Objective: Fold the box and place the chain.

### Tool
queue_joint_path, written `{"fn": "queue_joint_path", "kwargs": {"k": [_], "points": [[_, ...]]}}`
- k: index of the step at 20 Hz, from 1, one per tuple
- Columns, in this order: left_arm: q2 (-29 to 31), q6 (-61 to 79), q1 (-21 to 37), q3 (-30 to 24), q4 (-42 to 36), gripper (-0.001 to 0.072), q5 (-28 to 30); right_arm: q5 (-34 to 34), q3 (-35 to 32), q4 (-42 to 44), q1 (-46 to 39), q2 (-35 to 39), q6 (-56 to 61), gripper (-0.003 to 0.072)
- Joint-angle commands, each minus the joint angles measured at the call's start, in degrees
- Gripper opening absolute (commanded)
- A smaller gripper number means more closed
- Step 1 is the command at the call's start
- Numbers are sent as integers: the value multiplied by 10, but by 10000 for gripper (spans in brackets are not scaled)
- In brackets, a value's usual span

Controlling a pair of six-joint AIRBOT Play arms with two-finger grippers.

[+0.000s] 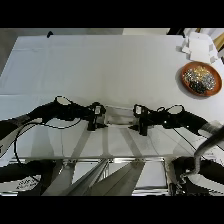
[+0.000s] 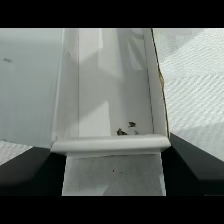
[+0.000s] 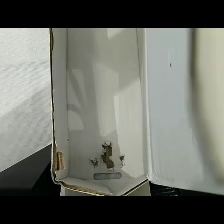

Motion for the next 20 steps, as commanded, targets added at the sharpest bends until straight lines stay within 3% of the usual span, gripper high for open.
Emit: {"fn": "queue_joint_path", "kwargs": {"k": [1, 20], "points": [[0, -2, -1, 1, 1, 261, 6, 1, 0, 0, 0, 0, 0, 382], [0, -3, -1, 1, 1, 252, 6, 1, 0, 0, 0, 0, 0, 382]]}}
